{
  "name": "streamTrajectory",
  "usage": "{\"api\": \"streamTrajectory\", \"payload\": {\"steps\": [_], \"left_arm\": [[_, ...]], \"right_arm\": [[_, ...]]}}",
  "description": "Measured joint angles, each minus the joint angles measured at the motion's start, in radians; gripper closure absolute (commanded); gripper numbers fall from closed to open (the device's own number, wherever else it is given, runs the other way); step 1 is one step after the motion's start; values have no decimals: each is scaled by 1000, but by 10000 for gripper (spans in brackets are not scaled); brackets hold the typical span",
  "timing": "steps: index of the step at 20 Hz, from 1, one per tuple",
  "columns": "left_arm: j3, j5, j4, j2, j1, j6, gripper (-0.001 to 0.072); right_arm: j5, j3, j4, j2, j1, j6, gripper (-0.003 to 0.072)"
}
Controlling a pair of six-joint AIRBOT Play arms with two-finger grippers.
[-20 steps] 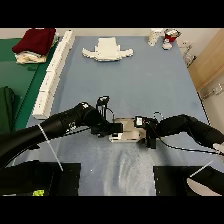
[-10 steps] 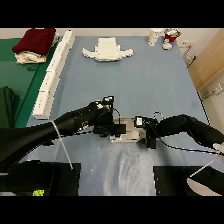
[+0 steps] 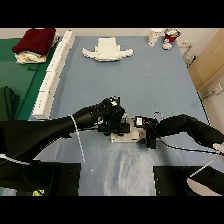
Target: Fold the box.
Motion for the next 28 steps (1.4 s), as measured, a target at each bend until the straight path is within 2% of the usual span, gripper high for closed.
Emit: {"api": "streamTrajectory", "payload": {"steps": [8,9,10,11,12,20,21,22,23,28], "left_arm": [[17,-8,10,-23,-1,-7,358],[18,-8,9,-27,-1,-8,446],[18,-8,6,-33,-1,-11,616],[18,-24,8,-39,-2,-13,620],[19,-29,8,-43,-4,-16,698],[20,-28,0,-52,-13,-21,693],[21,-28,-2,-53,-13,-21,515],[22,-17,-14,-58,-13,-18,265],[26,-5,-32,-58,-14,-17,236],[38,-18,-18,-55,-14,-19,236]], "right_arm": [[0,0,0,0,0,0,137],[0,0,0,0,0,0,137],[0,0,0,0,0,0,137],[0,0,0,0,0,0,137],[0,0,0,0,0,1,137],[0,0,0,0,0,1,137],[0,0,0,0,0,1,137],[0,0,0,0,0,0,137],[0,0,0,0,0,-1,137],[0,0,0,0,0,-1,137]]}}
